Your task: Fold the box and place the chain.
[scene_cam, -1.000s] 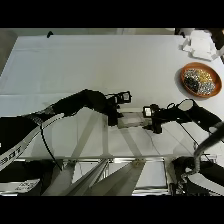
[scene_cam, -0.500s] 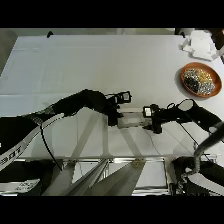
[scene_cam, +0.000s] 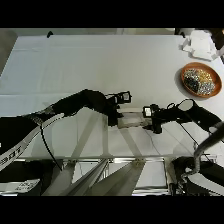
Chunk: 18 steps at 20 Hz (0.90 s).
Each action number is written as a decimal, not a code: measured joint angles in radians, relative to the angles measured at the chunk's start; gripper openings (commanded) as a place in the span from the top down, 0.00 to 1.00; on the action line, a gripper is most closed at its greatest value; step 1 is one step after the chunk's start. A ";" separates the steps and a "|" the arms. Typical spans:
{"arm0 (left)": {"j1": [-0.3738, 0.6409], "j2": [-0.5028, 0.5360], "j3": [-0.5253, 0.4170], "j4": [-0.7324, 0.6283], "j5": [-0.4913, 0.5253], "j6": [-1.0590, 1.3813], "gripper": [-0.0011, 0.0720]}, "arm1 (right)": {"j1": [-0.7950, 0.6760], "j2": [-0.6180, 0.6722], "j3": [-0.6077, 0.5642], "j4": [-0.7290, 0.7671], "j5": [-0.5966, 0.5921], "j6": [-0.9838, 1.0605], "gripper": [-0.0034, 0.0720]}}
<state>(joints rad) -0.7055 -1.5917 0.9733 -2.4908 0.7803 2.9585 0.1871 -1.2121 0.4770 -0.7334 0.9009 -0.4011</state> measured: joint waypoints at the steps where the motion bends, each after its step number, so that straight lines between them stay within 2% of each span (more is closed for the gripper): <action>1: 0.000 0.000 0.000 0.000 0.000 0.000 0.97 | 0.000 0.000 0.000 0.000 0.000 0.000 0.40; 3: 0.000 0.000 0.000 0.000 0.000 0.000 0.96 | 0.000 0.000 0.000 0.000 0.000 0.000 0.40; 4: 0.000 0.000 0.000 0.000 0.001 0.000 0.84 | 0.000 0.000 0.000 0.000 0.000 0.000 0.40; 5: 0.000 0.000 0.000 0.002 -0.003 -0.001 0.59 | 0.000 0.000 0.000 0.000 0.002 0.000 0.40; 6: 0.000 0.000 -0.002 0.012 -0.013 -0.003 0.42 | 0.002 -0.001 0.000 0.000 0.009 -0.002 0.40; 7: 0.000 0.006 -0.002 0.018 -0.006 -0.004 0.36 | 0.002 -0.001 -0.002 0.000 0.024 -0.002 0.40; 14: 0.014 0.102 0.000 0.022 0.000 0.000 0.35 | 0.002 0.000 0.000 0.012 0.006 -0.003 0.40; 17: 0.032 0.132 0.001 0.051 0.004 -0.001 0.20 | 0.002 0.000 0.000 -0.011 0.004 -0.005 0.40; 18: 0.036 0.135 0.001 0.070 0.006 -0.006 0.19 | 0.001 0.000 0.000 -0.008 0.001 -0.004 0.40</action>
<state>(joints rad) -0.6697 -1.4563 0.9741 -2.4207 0.7864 2.9524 0.1883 -1.2121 0.4770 -0.7414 0.9016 -0.4053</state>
